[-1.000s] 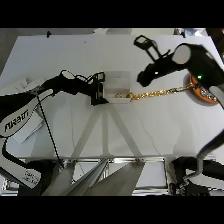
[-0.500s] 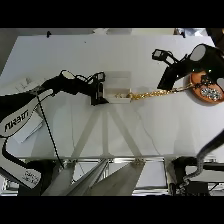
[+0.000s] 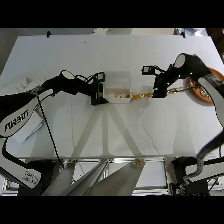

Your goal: Fold the box and place the chain.

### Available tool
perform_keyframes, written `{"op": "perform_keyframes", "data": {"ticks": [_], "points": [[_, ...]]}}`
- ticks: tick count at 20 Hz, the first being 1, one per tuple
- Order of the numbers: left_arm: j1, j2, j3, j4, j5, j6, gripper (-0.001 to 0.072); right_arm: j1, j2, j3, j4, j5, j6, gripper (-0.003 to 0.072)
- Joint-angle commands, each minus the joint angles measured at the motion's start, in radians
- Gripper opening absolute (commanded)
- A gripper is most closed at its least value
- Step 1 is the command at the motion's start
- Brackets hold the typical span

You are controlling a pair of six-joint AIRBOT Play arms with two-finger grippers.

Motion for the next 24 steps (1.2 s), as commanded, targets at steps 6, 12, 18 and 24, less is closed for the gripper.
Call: {"op": "perform_keyframes", "data": {"ticks": [6,12,18,24], "points": [[0.000,0.001,0.000,0.000,0.000,0.000,0.0277,0.032,-0.063,0.000,-0.071,-0.044,0.024,0.0500],[0.000,0.001,0.000,0.000,0.000,0.000,0.0277,0.054,-0.072,0.000,-0.085,-0.050,0.081,0.0261],[0.000,0.001,0.000,0.000,0.000,0.001,0.0277,0.095,-0.025,0.000,-0.079,-0.010,0.169,0.0011],[0.000,0.001,0.000,0.000,0.000,0.000,0.0277,0.099,0.198,0.000,0.089,-0.090,0.214,0.0011]]}}
